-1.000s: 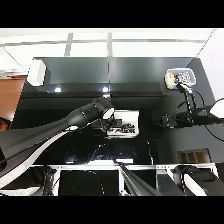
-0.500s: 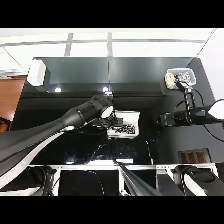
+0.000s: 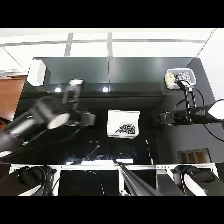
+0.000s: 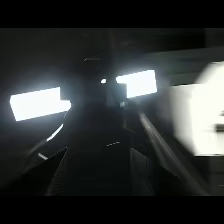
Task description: Fold the box and place the chain.
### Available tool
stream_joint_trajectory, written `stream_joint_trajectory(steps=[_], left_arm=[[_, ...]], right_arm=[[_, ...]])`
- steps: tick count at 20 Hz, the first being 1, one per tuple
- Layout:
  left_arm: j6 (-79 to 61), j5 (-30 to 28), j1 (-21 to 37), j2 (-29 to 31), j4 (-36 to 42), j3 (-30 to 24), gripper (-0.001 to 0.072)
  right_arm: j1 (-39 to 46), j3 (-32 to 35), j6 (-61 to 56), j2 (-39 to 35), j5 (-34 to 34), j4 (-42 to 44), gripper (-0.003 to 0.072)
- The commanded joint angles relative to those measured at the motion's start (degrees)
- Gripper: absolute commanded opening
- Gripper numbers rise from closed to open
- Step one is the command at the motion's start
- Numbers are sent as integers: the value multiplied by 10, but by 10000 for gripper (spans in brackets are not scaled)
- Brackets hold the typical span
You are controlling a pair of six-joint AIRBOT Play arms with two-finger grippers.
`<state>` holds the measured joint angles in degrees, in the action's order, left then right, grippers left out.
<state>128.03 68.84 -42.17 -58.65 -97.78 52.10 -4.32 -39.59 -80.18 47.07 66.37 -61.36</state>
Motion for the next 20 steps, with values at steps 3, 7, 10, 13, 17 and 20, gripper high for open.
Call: stream_joint_trajectory(steps=[3,7,10,13,17,20], left_arm=[[-414,-152,232,122,402,-228,467],[-944,-137,255,107,626,-273,716],[-1115,-153,213,92,616,-272,716],[-1228,-193,181,57,592,-266,716],[-1343,-177,181,-63,589,-220,716],[-1342,-178,181,-134,589,-173,717]], right_arm=[[0,0,0,0,-17,0,312],[0,0,0,0,-36,0,312],[0,0,0,0,-40,0,312],[0,0,0,0,-45,-2,312],[0,0,0,0,-45,-2,312],[0,0,0,0,-45,-2,311]])
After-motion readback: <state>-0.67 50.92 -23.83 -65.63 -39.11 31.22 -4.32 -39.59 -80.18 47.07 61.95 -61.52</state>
